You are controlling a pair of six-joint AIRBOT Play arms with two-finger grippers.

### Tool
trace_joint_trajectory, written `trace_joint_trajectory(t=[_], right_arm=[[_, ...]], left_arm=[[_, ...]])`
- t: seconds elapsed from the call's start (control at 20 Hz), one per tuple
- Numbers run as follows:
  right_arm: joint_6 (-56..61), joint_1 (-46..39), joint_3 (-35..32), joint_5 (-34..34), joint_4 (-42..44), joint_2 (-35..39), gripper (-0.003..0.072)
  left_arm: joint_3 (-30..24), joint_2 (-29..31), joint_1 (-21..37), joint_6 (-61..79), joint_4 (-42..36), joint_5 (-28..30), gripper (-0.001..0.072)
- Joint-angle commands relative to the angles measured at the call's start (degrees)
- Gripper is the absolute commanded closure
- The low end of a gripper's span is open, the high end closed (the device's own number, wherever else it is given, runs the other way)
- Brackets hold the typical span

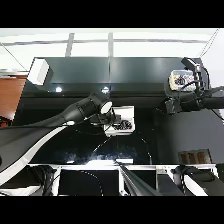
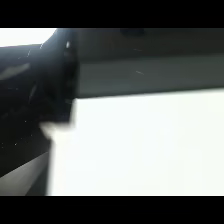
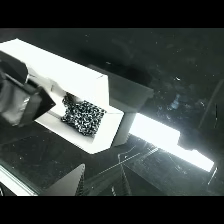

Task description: Fold the box and place the chain.

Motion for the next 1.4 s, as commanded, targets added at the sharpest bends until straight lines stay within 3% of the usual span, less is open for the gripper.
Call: trace_joint_trajectory(t=[0.0, 0.2, 0.35, 0.45, 0.55, 0.65, 0.7, 0.8, 0.9, 1.0, 1.15, 1.35], right_arm=[[0.3, 0.0, 0.1, -0.1, -0.2, 0.0, 0.0398], [2.1, 0.0, 0.1, -0.1, 0.7, 0.0, 0.0398], [2.3, 0.0, 0.1, 0.0, 0.7, 0.0, 0.0398], [2.4, 0.0, 0.1, 0.0, 0.7, 0.0, 0.0398], [2.4, 0.0, 0.1, -0.1, 0.6, 0.0, 0.0398], [3.6, 0.0, 0.1, 0.2, 0.7, 0.0, 0.0398], [3.6, 0.0, 0.1, 0.6, 0.7, 0.0, 0.0398], [3.6, 0.0, 0.1, 1.2, 0.4, 0.0, 0.0398], [3.6, 0.0, 0.1, 1.1, 0.2, 0.0, 0.0398], [3.6, 0.0, 0.1, 1.3, 0.3, 0.0, 0.0398], [3.6, 0.0, 0.1, 1.7, 0.2, 0.0, 0.0398], [3.5, 0.0, 0.1, 0.4, 0.3, 0.0, 0.0398]], left_arm=[[3.8, 5.0, 0.0, 13.0, -1.4, -6.5, 0.0129], [-0.7, 16.5, 3.9, 24.5, 1.1, -10.2, 0.0131], [-12.2, 24.8, 11.3, 33.6, -2.7, -1.7, 0.0131], [-22.2, 30.1, 19.4, 45.6, -15.9, 8.2, 0.0132], [-32.4, 32.8, 28.1, 68.6, -37.5, 16.6, 0.0160], [-39.4, 32.2, 33.7, 90.4, -59.2, 15.6, 0.0160], [-41.7, 31.5, 34.8, 100.3, -65.6, 13.6, 0.0159], [-43.2, 29.6, 34.3, 116.7, -62.7, 12.3, 0.0137], [-43.1, 27.2, 33.1, 131.5, -57.9, 13.0, -0.0002], [-43.1, 24.9, 31.5, 145.4, -54.3, 13.4, -0.0002], [-42.2, 19.9, 30.8, 149.5, -53.8, 17.0, -0.0003], [-36.4, 12.8, 30.8, 149.7, -54.7, 14.0, -0.0002]])
